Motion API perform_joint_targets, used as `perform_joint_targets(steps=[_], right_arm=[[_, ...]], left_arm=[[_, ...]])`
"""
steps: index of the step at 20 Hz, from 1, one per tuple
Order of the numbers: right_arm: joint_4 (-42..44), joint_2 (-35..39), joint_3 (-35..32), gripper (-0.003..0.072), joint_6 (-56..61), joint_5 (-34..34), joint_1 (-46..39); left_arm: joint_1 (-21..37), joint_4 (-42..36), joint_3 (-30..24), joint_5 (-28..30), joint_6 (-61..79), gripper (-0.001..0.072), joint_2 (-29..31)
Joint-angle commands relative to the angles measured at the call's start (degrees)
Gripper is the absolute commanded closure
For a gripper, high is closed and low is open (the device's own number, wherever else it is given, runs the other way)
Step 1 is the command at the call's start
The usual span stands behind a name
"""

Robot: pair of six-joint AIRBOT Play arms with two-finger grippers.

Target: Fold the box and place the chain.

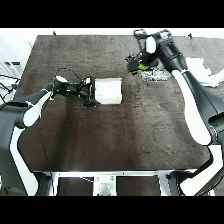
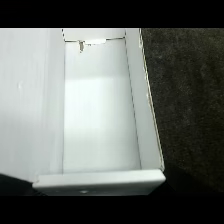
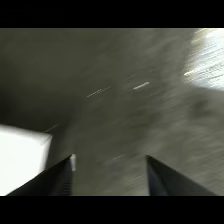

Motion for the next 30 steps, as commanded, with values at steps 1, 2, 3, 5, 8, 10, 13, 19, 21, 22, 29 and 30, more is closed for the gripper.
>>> perform_joint_targets(steps=[1, 2, 3, 5, 8, 10, 13, 19, 21, 22, 29, 30], right_arm=[[-0.42, -0.76, -0.74, 0.0221, -2.93, -7.87, -7.98], [1.73, -1.64, -0.74, 0.0221, -4.07, -9.07, -10.49], [4.87, -2.67, -0.74, 0.0221, -5.42, -10.34, -12.94], [12.17, -4.85, -0.74, 0.0222, -8.52, -13.29, -16.65], [18.71, -8.00, -0.72, 0.0276, -13.03, -17.92, -18.86], [19.06, -9.66, -0.72, 0.0275, -13.73, -19.56, -19.06], [19.10, -11.98, -0.72, 0.0274, -13.73, -19.91, -19.06], [23.54, -14.73, -0.72, 0.0282, -14.36, -18.69, -18.93], [23.54, -15.56, -0.72, 0.0357, -13.51, -17.66, -18.97], [23.54, -15.91, -0.72, 0.0422, -13.55, -17.35, -18.99], [23.32, -12.76, 0.22, 0.0676, -13.79, -17.49, -18.99], [23.32, -11.67, 0.22, 0.0675, -13.84, -17.59, -18.99]], left_arm=[[0.07, 0.00, 0.00, 0.07, 0.02, 0.0179, 0.00], [0.07, 0.02, 0.00, 0.11, 0.02, 0.0179, 0.00], [0.04, -0.02, 0.00, 0.09, 0.02, 0.0179, 0.00], [0.04, -0.02, 0.00, 0.09, 0.02, 0.0179, 0.00], [0.07, 0.00, 0.00, 0.11, 0.02, 0.0179, 0.00], [0.04, 0.00, 0.00, 0.11, 0.02, 0.0179, 0.00], [0.07, 0.00, 0.00, 0.11, 0.02, 0.0179, 0.00], [0.04, 0.00, 0.00, 0.22, 0.02, 0.0179, 0.00], [0.04, 0.00, 0.00, 0.31, 0.02, 0.0179, 0.00], [0.04, 0.00, 0.00, 0.31, 0.02, 0.0179, 0.00], [0.04, 0.00, 0.00, 0.33, 0.02, 0.0179, 0.00], [0.04, 0.00, 0.00, 0.33, 0.02, 0.0179, 0.00]])
